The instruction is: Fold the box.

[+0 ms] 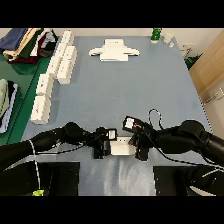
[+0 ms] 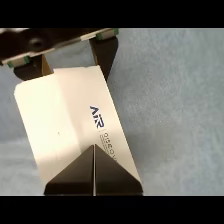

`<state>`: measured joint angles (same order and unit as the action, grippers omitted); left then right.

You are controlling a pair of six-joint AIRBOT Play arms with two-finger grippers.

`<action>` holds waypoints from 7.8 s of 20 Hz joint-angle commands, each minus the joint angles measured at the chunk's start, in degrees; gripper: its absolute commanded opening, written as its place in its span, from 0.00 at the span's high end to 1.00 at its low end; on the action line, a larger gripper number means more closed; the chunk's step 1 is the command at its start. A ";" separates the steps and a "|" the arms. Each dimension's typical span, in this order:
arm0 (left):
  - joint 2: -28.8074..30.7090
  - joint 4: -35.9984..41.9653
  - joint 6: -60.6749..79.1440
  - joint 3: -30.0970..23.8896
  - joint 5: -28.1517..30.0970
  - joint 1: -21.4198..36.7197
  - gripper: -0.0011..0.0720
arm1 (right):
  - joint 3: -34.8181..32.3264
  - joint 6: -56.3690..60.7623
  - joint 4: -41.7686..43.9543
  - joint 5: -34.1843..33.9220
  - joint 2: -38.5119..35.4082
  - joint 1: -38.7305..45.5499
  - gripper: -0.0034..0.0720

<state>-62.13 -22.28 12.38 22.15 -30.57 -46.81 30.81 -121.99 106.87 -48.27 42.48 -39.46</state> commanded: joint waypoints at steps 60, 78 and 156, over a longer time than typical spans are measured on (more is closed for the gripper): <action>-0.02 0.00 0.00 0.04 0.00 0.00 0.44 | -2.43 -2.56 -19.89 8.04 1.14 -15.67 0.57; -0.02 0.00 0.00 0.04 0.02 0.00 0.44 | -22.16 37.59 -18.56 39.89 -14.80 -15.06 0.95; 3.52 -0.07 -0.07 0.35 0.20 0.13 0.44 | 12.74 55.25 -22.01 -26.14 10.32 17.97 0.95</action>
<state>-60.40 -22.37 12.36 22.39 -30.48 -46.72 43.48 -66.87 84.84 -74.11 52.56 -21.52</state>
